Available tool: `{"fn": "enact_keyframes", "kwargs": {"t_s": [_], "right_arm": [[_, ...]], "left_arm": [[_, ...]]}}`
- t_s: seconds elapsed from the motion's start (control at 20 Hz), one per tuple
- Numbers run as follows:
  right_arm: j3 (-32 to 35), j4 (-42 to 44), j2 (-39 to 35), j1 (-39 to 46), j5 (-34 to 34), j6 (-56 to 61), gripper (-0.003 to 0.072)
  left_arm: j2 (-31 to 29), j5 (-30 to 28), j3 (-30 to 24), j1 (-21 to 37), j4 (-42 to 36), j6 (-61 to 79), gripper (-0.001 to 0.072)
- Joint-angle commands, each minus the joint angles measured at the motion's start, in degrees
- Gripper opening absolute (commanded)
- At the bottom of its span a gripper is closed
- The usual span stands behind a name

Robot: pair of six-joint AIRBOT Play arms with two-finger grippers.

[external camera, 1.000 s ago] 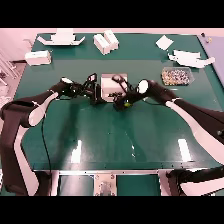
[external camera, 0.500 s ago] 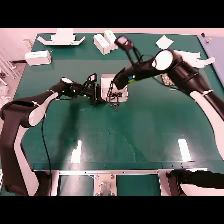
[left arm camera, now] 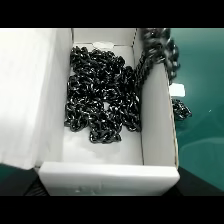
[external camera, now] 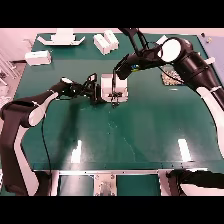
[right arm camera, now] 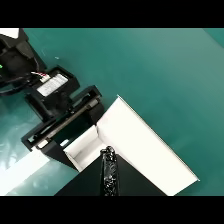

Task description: Fold the box and place the chain.

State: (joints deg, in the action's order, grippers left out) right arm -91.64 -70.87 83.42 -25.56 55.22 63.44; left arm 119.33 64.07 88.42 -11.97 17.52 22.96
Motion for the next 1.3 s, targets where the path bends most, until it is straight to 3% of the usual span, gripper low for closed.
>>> {"fn": "enact_keyframes", "kwargs": {"t_s": [0.0, 0.5, 0.55, 0.6, 0.65, 0.8, 1.05, 1.25], "right_arm": [[0.2, -1.0, 2.9, 0.0, -0.3, 0.8, 0.0010], [5.1, -1.0, 11.4, 0.0, -0.3, 0.8, 0.0016], [5.1, -1.0, 11.6, 0.1, -0.3, 0.9, 0.0137], [5.0, -1.0, 11.6, 0.1, -0.3, 0.9, 0.0407], [5.0, -1.0, 11.5, 0.1, -0.2, 0.9, 0.0551], [5.0, -1.0, 11.1, 0.8, 2.6, 4.5, 0.0551], [5.1, -0.7, 10.2, 1.0, 14.6, 12.2, 0.0551], [5.1, 1.6, 10.1, 0.7, 16.2, 14.0, 0.0551]], "left_arm": [[0.0, 0.0, 0.0, 0.1, 0.0, 0.0, 0.0633], [0.0, 0.0, 0.0, 0.0, 0.0, 0.0, 0.0633], [0.0, 0.0, 0.0, 0.1, 0.0, 0.0, 0.0632], [0.0, 0.0, 0.0, 0.0, 0.0, 0.0, 0.0632], [0.0, 0.0, 0.0, 0.0, 0.0, 0.0, 0.0632], [0.0, 0.0, 0.0, 0.1, 0.0, 0.0, 0.0632], [0.0, 0.0, 0.0, 0.0, 0.0, 0.0, 0.0632], [0.0, 0.0, 0.0, 0.0, 0.0, 0.0, 0.0632]]}}
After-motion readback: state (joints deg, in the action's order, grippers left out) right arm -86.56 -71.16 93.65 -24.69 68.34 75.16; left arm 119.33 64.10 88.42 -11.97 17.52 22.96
